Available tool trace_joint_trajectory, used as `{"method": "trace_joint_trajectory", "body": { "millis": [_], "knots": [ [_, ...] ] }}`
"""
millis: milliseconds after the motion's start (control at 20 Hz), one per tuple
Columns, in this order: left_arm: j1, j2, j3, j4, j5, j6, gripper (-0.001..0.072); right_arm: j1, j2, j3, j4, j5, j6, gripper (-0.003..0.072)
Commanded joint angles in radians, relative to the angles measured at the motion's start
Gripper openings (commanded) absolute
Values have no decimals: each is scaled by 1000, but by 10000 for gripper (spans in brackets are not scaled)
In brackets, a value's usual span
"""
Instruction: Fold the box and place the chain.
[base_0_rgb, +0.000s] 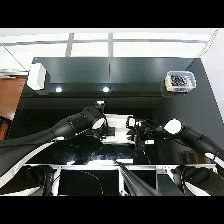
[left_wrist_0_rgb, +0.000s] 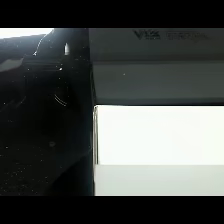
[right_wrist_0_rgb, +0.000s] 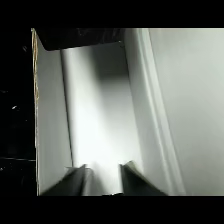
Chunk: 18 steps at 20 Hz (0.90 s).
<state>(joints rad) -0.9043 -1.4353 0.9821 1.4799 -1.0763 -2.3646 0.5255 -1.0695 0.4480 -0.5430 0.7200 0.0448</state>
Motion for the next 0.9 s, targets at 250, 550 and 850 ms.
{"method": "trace_joint_trajectory", "body": {
  "millis": [250,550,850],
  "knots": [
    [0,-1,0,0,-3,0,29,0,0,0,0,-7,31,250],
    [0,-1,0,0,-3,0,29,-13,3,3,-43,29,177,19],
    [0,-1,0,0,-6,0,29,-319,87,69,-188,369,674,18]
  ]
}}
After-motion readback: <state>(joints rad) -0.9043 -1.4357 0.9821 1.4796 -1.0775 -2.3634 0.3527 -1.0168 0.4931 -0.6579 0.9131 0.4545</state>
